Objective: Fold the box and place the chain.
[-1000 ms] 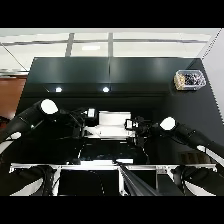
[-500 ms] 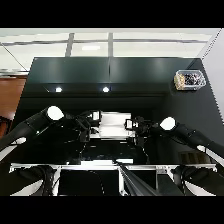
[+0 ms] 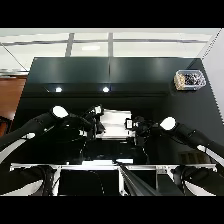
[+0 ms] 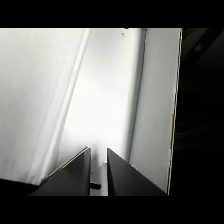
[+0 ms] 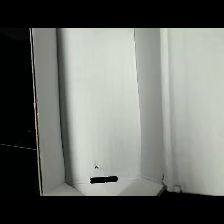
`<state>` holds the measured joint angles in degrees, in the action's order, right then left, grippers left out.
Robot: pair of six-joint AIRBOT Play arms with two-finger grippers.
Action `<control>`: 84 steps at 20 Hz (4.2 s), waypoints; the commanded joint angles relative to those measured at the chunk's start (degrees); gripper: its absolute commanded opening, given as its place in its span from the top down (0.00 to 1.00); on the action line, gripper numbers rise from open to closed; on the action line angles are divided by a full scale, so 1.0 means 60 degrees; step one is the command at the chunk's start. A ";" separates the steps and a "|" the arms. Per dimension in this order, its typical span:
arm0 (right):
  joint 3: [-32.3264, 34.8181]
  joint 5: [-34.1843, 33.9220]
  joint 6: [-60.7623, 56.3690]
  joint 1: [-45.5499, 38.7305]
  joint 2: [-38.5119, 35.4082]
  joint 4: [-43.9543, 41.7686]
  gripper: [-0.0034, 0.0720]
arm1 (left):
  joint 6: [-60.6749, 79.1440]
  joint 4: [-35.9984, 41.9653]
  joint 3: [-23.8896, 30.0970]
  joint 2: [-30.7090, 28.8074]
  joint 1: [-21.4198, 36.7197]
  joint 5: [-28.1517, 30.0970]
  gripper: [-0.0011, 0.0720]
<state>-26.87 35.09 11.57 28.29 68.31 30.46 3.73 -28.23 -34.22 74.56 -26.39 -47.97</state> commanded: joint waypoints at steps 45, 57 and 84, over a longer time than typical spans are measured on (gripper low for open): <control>0.0004 0.0007 0.0004 0.0004 0.0007 0.0004 0.78 | -1.0615 -0.0699 0.0047 -0.0393 0.2586 -0.2681 0.20; 0.0004 0.0004 0.0000 0.0004 0.0007 0.0004 0.78 | -1.3500 -0.3475 -0.1184 -0.0386 0.0102 -0.1228 0.21; 0.0004 0.0018 0.0007 0.0004 0.0007 0.0007 0.78 | -2.1420 -0.9001 -0.3442 0.1100 -0.3570 -0.1778 0.30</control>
<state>-26.87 35.14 11.60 28.29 68.34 30.50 -123.48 -81.19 -54.52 80.82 -47.57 -56.75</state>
